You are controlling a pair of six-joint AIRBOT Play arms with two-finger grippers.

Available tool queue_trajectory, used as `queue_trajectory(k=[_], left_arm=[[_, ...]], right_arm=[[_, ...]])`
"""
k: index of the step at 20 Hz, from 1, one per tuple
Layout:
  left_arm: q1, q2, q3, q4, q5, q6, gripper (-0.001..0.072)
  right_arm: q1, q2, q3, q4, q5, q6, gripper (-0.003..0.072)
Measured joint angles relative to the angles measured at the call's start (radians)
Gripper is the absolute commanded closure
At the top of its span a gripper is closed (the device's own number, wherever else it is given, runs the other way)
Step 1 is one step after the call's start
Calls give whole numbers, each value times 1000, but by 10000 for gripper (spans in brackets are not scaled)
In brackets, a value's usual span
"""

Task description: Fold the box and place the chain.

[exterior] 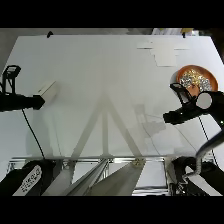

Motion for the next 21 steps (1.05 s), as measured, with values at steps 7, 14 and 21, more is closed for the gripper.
queue_trajectory(k=[7, 14, 21], left_arm=[[48, -28, -47, 92, -80, -82, 13], [52, 34, -68, 109, -196, -116, 14], [52, 302, -68, 101, -211, -116, 14]], right_arm=[[0, 0, 0, 0, 0, 0, 676], [0, 0, 0, 0, 0, 0, 676], [0, 0, 0, 0, 0, 0, 676]])
